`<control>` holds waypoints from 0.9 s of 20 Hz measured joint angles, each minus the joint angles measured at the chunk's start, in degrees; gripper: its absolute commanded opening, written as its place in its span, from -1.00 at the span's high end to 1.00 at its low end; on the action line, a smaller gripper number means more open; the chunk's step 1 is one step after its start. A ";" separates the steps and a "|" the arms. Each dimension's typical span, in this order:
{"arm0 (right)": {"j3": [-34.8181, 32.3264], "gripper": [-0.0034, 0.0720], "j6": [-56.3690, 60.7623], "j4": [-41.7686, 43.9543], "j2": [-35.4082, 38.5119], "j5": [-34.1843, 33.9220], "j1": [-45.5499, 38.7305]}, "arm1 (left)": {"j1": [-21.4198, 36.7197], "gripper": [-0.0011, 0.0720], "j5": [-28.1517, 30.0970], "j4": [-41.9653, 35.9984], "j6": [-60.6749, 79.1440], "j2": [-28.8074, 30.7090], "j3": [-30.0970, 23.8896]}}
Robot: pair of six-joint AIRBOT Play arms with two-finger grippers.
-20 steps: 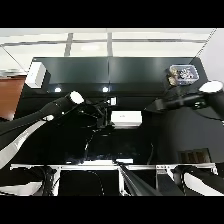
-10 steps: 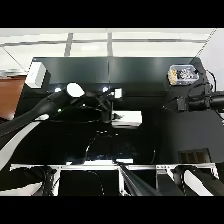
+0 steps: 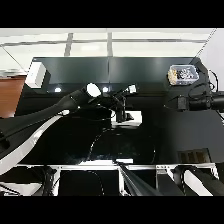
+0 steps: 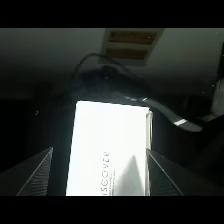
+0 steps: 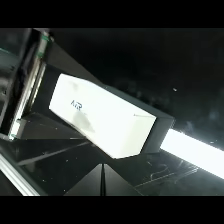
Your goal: Fold the box and place the chain.
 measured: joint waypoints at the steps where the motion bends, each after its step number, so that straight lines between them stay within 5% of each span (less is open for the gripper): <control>1: 0.02 0.87 0.00 0.02 0.00 -0.17 0.00 | -0.04 -0.98 -0.28 0.15 -0.81 -0.33 0.13; 18: 0.02 0.87 -0.02 -0.02 0.00 -1.09 0.00 | 0.20 -0.97 -5.51 4.79 -3.10 -1.14 0.59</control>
